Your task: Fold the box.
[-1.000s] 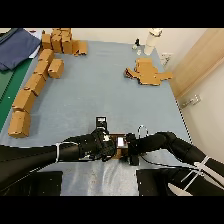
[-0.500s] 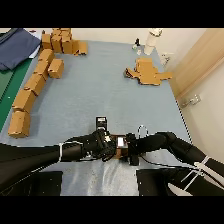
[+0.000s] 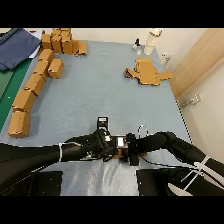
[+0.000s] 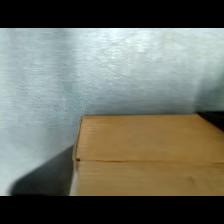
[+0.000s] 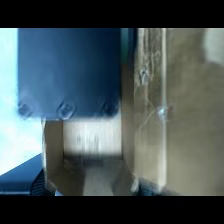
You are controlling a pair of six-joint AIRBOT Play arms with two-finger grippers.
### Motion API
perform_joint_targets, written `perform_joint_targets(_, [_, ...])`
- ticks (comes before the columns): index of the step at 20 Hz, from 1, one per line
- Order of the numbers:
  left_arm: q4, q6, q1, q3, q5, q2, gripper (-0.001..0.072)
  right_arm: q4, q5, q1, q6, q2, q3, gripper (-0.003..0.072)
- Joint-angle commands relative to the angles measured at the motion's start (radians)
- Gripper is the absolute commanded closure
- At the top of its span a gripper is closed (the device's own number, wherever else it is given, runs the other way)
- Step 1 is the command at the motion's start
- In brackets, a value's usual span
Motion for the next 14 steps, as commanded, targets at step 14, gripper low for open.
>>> perform_joint_targets(14, [-0.021, 0.023, 0.0, 0.019, 0.034, 0.041, 0.0237, 0.0, 0.0, 0.0, 0.0, 0.0, 0.0, 0.011])
